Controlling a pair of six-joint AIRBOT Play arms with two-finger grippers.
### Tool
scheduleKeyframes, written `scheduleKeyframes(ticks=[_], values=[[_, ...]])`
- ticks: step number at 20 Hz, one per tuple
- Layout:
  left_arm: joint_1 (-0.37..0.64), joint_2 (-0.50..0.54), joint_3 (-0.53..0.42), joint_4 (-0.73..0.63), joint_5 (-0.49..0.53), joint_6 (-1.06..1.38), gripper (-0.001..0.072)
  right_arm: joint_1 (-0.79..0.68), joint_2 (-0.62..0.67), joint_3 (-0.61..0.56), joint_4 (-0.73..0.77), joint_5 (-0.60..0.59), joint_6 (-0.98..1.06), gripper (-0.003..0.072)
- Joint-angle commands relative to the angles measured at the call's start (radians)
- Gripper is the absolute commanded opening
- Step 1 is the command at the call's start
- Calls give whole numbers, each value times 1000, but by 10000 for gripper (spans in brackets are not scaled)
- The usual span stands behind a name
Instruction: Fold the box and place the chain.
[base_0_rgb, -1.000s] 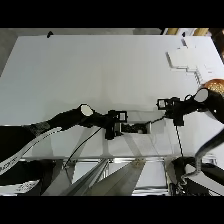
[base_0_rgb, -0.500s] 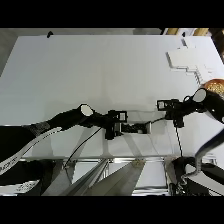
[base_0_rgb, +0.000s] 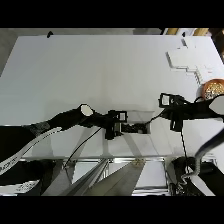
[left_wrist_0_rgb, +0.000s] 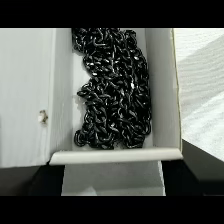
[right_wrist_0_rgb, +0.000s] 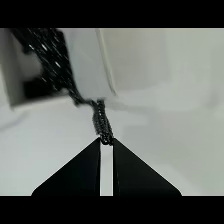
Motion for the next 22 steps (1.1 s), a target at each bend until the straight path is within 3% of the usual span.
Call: scheduleKeyframes(ticks=[1,7,12,15,17,18,22], values=[[0,1,1,0,0,0,292,154,55,1,66,8,132,16],[0,1,1,0,0,0,292,381,53,1,113,-180,196,16],[0,1,1,0,0,0,292,426,-7,1,126,-294,204,16],[0,1,1,0,0,0,292,426,-49,1,92,-269,211,34],[0,1,1,0,0,0,292,426,-62,4,39,-253,211,126],[0,1,1,0,0,0,292,422,-63,14,6,-231,211,129],[0,1,1,0,0,0,292,337,-66,145,-86,-35,178,127]])
